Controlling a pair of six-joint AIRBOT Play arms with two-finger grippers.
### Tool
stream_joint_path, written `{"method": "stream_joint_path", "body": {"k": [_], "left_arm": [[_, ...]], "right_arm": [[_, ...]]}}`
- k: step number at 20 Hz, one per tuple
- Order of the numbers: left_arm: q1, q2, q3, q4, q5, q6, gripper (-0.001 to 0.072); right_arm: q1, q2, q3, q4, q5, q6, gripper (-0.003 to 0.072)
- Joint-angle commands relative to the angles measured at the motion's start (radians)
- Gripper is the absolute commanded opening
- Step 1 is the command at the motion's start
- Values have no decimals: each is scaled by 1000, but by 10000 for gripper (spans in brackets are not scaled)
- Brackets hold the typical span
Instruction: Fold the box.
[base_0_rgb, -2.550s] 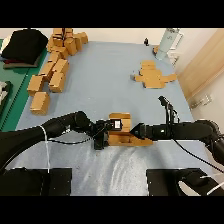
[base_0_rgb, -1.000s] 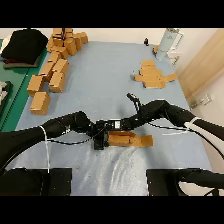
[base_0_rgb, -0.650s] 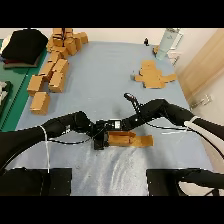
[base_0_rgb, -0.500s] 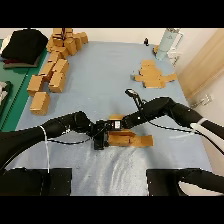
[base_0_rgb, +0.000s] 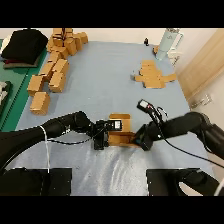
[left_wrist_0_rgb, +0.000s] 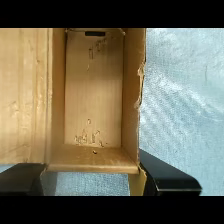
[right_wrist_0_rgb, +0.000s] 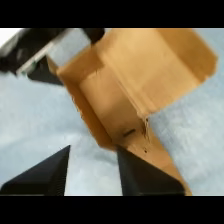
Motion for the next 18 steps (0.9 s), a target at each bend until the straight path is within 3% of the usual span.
{"method": "stream_joint_path", "body": {"k": [1,4,8,12,15,17,18], "left_arm": [[0,0,1,0,0,0,412],[0,0,1,0,0,0,412],[0,0,1,0,0,0,412],[0,0,1,0,0,0,412],[0,0,1,0,0,0,412],[0,0,1,0,0,0,412],[0,0,1,0,0,0,412]], "right_arm": [[2,91,-82,-187,-35,-113,448],[2,57,-95,-275,76,-206,450],[2,-66,-94,-210,242,-376,451],[2,-146,-93,-9,288,-631,451],[2,-171,-93,4,288,-676,438],[2,-173,-93,34,287,-715,255],[2,-174,-93,47,287,-729,216]]}}
